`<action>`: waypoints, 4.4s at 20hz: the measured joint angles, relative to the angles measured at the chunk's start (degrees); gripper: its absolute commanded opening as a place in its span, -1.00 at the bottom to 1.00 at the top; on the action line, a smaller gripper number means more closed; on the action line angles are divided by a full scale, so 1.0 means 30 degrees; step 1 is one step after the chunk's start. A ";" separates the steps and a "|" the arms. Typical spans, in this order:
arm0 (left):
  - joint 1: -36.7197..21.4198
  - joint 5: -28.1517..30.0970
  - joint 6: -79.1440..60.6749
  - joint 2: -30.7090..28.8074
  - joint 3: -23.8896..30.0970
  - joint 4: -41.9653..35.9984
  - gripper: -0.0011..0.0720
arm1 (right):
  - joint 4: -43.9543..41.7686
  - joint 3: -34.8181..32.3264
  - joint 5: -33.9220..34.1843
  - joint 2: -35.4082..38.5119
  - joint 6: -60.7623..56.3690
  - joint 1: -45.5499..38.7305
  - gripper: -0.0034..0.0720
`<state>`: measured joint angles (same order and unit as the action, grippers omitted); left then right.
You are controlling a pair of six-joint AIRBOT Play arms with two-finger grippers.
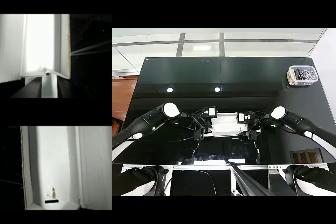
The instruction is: Fold the box and place the chain.
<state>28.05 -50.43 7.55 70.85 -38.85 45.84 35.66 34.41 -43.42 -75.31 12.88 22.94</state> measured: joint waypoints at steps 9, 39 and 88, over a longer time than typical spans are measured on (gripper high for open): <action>0.0262 0.0678 0.0131 0.0393 0.0022 -0.1217 -0.39 | 0.0000 0.0000 0.0000 0.0000 0.0000 0.0000 -0.55; -0.7125 -0.2382 2.4137 -0.6921 0.1792 0.7796 -0.89 | -0.0007 0.0000 0.0000 0.0000 0.0000 0.0000 -0.55; -0.6084 -0.4845 1.6152 0.0495 0.2892 -0.8262 0.57 | 0.0000 0.0000 0.0000 0.0000 0.0007 0.0000 -0.55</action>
<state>9.80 -64.97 56.01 72.34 -30.17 21.06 35.66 34.41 -43.42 -75.31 12.91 22.94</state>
